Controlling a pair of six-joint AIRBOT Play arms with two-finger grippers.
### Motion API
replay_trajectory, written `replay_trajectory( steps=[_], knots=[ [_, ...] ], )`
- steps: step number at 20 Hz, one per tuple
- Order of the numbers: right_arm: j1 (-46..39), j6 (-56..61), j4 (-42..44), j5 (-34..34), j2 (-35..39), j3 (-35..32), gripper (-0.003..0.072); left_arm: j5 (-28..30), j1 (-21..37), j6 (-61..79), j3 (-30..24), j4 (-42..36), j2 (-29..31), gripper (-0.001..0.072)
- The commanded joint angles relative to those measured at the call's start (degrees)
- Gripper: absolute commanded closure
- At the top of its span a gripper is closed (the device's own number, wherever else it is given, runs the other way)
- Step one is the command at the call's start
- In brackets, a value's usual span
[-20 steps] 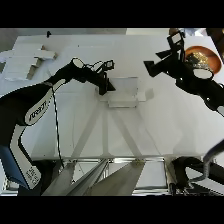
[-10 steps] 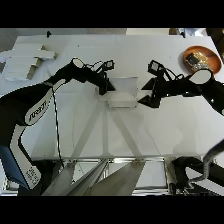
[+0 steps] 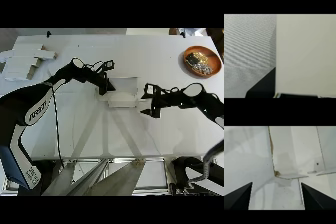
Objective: Fold the box and place the chain.
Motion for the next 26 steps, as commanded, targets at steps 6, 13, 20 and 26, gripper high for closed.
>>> replay_trajectory(
  steps=[6, 13, 20, 26],
  knots=[
    [0.0, -15.9, 16.6, -13.9, -7.5, -2.7, 0.0000, 0.0, 0.0, 0.0, 0.0, 0.0, 0.0, 0.0692],
    [0.0, -20.4, 22.1, -13.3, -10.3, -2.6, 0.0000, 0.0, 0.0, 0.0, 0.0, 0.0, 0.0, 0.0692],
    [-1.0, -20.5, 26.1, -9.1, -10.3, 0.4, 0.0000, 0.0, 0.0, 0.0, 0.0, 0.0, 0.0, 0.0692],
    [-4.8, -18.4, 25.5, -6.2, -10.5, 2.0, 0.0000, 0.0, 0.0, 0.0, 0.0, 0.0, 0.0, 0.0692]
  ],
)
